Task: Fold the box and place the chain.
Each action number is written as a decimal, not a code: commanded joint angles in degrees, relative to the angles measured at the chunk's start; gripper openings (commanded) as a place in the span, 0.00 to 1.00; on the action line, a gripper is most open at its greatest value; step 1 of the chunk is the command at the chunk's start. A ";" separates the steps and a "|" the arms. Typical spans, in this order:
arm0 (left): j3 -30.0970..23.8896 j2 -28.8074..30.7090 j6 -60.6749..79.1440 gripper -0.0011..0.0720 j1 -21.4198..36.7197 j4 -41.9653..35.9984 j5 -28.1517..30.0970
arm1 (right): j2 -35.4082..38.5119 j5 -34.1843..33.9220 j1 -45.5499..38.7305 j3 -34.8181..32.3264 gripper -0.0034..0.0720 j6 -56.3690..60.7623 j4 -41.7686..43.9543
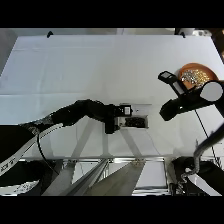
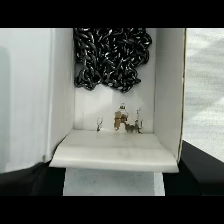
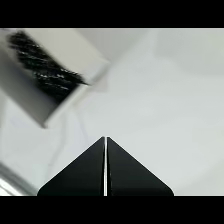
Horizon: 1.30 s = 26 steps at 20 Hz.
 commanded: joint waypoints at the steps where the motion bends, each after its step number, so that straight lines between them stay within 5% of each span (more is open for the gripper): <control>1: -0.02 -0.04 0.00 0.11 0.02 0.00 0.02 | -2.84 -4.22 -4.17 1.44 0.05 0.98 -6.71; 5: -0.02 -0.04 0.00 0.11 0.02 0.00 0.02 | -13.29 -10.97 -5.07 4.22 0.06 0.70 -4.39; 10: -0.02 -0.04 0.00 0.11 0.02 0.00 0.00 | -25.70 -13.25 -4.42 21.00 0.06 -1.49 1.16; 15: -0.02 -0.02 0.00 0.11 0.02 0.00 0.02 | -33.57 1.20 -0.79 30.62 0.06 -27.30 27.04; 19: -0.02 -0.04 0.00 0.11 0.02 0.00 0.00 | -37.11 13.22 4.52 30.60 0.06 -35.78 26.08; 20: -0.02 -0.02 0.00 0.11 0.02 0.00 0.00 | -37.18 13.64 5.35 30.60 0.11 -35.76 24.74; 22: -0.02 -0.04 0.00 0.11 0.02 0.00 0.00 | -37.13 14.45 6.16 30.60 0.41 -35.28 23.37; 26: -0.02 -0.02 0.00 0.11 0.02 0.00 0.00 | -36.00 15.93 7.72 30.45 0.43 -35.32 23.52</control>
